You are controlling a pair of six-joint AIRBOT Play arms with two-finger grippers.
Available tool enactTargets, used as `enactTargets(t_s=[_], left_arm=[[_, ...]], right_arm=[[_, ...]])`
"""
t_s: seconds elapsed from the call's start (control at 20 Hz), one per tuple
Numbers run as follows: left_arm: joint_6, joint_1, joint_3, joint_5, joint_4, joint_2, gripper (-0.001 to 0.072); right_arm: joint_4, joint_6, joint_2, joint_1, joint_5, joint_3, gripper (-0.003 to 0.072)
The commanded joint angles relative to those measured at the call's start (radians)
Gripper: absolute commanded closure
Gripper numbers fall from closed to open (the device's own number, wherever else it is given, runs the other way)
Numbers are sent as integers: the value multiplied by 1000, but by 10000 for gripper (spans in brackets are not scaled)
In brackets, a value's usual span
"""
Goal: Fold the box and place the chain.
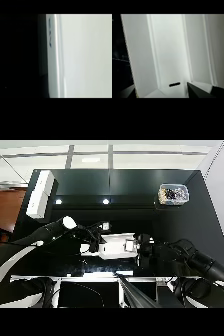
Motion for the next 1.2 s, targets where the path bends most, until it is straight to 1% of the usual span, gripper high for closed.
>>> enactTargets(t_s=[0.0, 0.2, 0.4, 0.7, 0.9, 1.05, 1.15], left_arm=[[1, -1, 0, 0, 0, 0, 681], [4, -2, 0, 0, 0, 0, 682], [48, -2, 8, 3, 0, 0, 683], [105, -2, 27, 28, 1, 0, 683], [110, -2, 27, 29, 1, 0, 683], [110, -2, 27, 27, 1, 0, 683], [110, -2, 27, 27, 1, 0, 682]], right_arm=[[-79, 93, 5, -20, -11, 44, -14], [-63, 114, 5, -54, -12, 48, -15], [32, 76, 5, -54, 24, 48, -15], [55, 64, 3, -66, 38, 47, -15], [60, 63, -11, -109, 83, 47, -15], [128, -2, -18, -118, 128, 47, -14], [173, -56, -29, -118, 120, 47, -14]])
